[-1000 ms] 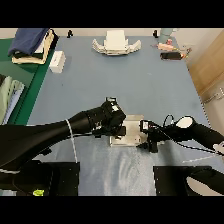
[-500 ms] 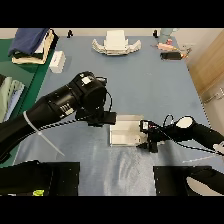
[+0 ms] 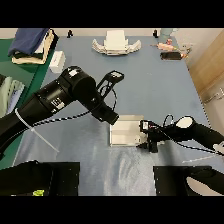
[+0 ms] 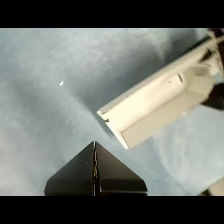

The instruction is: Fold the box.

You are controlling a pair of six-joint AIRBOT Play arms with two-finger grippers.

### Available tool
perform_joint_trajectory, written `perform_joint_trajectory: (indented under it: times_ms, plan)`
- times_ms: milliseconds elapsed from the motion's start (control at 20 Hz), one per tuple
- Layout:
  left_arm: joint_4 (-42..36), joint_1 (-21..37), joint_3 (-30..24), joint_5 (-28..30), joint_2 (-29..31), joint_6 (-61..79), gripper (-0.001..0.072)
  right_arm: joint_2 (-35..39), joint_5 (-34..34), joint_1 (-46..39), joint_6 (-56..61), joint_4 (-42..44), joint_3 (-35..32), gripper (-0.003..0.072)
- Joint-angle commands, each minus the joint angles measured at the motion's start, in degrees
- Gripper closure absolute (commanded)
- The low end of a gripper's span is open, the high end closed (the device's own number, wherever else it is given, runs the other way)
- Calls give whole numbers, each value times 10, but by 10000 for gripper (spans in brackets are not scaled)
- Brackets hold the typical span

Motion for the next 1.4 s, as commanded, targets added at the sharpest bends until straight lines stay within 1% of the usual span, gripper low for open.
perform_joint_trajectory:
  times_ms: [0, 100, 200, 250, 300, 350, 400, 450, 700, 1000, 1200, 1350]
  plan:
    - [-151, 63, -69, 39, 27, 348, 700, 1, 0, 0, 0, 0, 0, 165]
    - [-225, 117, -151, 62, 62, 460, 699, 1, 0, 0, 0, 0, 0, 165]
    - [-254, 166, -230, 72, 92, 602, 693, 1, 0, 0, 0, 0, 0, 165]
    - [-253, 177, -266, 103, 106, 672, 660, 1, 0, 0, 0, 0, 0, 165]
    - [-261, 183, -298, 155, 117, 714, 305, 1, 1, 0, 0, 0, 0, 165]
    - [-274, 187, -328, 213, 122, 735, 10, 1, 0, 0, 0, 0, 0, 165]
    - [-291, 186, -351, 246, 124, 759, 10, 1, 0, 0, 0, -1, 0, 165]
    - [-307, 186, -369, 260, 124, 785, 10, 1, 0, 0, 0, 0, 0, 165]
    - [-388, 174, -441, 289, 110, 917, 10, 1, 0, 0, 0, 0, 0, 165]
    - [-495, 117, -448, 371, 54, 998, 10, 1, 0, 0, 0, 0, 0, 165]
    - [-502, 87, -447, 410, 36, 999, 10, 1, 0, 0, 0, 0, 0, 165]
    - [-535, 82, -447, 433, 36, 999, 10, 1, 0, 0, 0, 0, 0, 165]
